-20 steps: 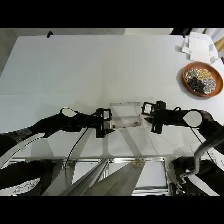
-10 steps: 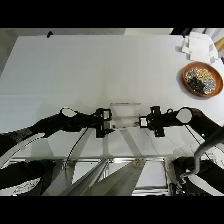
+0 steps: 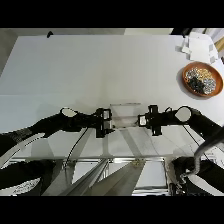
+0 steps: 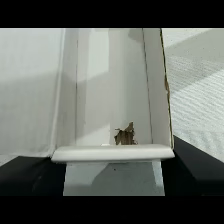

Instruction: Fold the box and place the chain.

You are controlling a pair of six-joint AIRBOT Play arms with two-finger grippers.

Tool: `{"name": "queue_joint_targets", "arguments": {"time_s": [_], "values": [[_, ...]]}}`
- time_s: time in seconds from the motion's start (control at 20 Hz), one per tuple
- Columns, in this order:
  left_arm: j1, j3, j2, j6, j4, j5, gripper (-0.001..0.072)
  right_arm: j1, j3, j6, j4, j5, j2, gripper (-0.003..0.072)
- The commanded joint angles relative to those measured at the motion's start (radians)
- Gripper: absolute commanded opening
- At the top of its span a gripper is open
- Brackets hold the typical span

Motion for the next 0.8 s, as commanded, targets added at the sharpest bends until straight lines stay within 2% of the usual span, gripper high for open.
{"name": "queue_joint_targets", "arguments": {"time_s": [0.0, 0.05, 0.15, 0.35, 0.75], "values": [[0.000, 0.001, 0.000, 0.000, 0.000, 0.000, 0.0069, 0.000, 0.000, -0.004, 0.039, 0.016, -0.001, 0.0213], [0.000, 0.001, 0.000, 0.000, 0.000, 0.000, 0.0069, 0.000, 0.000, -0.004, 0.039, 0.020, -0.001, 0.0212], [0.000, 0.001, 0.000, 0.000, 0.000, 0.000, 0.0069, 0.000, 0.000, -0.005, 0.056, 0.020, -0.001, 0.0154], [0.000, 0.001, 0.000, 0.000, 0.000, 0.000, 0.0069, 0.000, 0.000, -0.060, 0.156, 0.019, -0.002, 0.0154], [0.000, 0.001, 0.000, 0.000, 0.000, 0.000, 0.0069, 0.000, -0.008, -0.101, 0.221, 0.016, -0.027, 0.0156]]}}
